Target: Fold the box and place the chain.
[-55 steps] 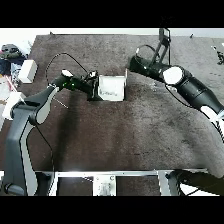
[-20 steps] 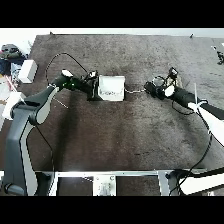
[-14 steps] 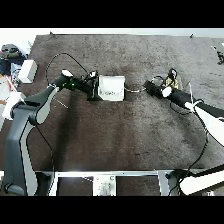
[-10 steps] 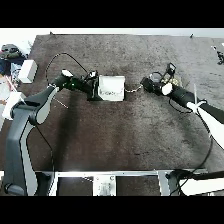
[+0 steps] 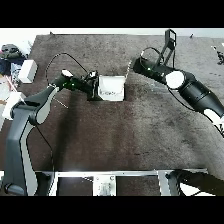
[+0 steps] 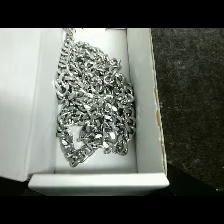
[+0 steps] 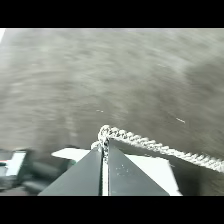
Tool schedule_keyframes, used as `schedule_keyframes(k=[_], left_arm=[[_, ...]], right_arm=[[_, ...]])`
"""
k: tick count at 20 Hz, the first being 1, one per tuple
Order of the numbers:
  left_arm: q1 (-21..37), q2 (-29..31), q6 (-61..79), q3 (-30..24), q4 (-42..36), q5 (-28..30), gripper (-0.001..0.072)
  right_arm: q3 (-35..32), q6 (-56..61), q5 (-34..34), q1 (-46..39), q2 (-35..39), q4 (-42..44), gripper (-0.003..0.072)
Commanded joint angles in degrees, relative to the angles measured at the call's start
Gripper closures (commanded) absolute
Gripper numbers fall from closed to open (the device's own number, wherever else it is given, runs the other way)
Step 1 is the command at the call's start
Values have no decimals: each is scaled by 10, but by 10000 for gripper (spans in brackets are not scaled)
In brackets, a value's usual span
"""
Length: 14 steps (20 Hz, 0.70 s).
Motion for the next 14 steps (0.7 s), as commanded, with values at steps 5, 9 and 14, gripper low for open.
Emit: schedule_keyframes(k=[5, 9, 14], left_arm=[[0, 0, 0, 0, 0, 0, 223], [0, 0, 0, 0, 0, 0, 223], [0, 0, 0, 0, 0, 0, 223]], right_arm=[[57, -20, 9, 67, -31, -1, 677], [60, -20, 38, 72, -57, -2, 677], [59, -24, 86, 72, -87, -29, 677]])
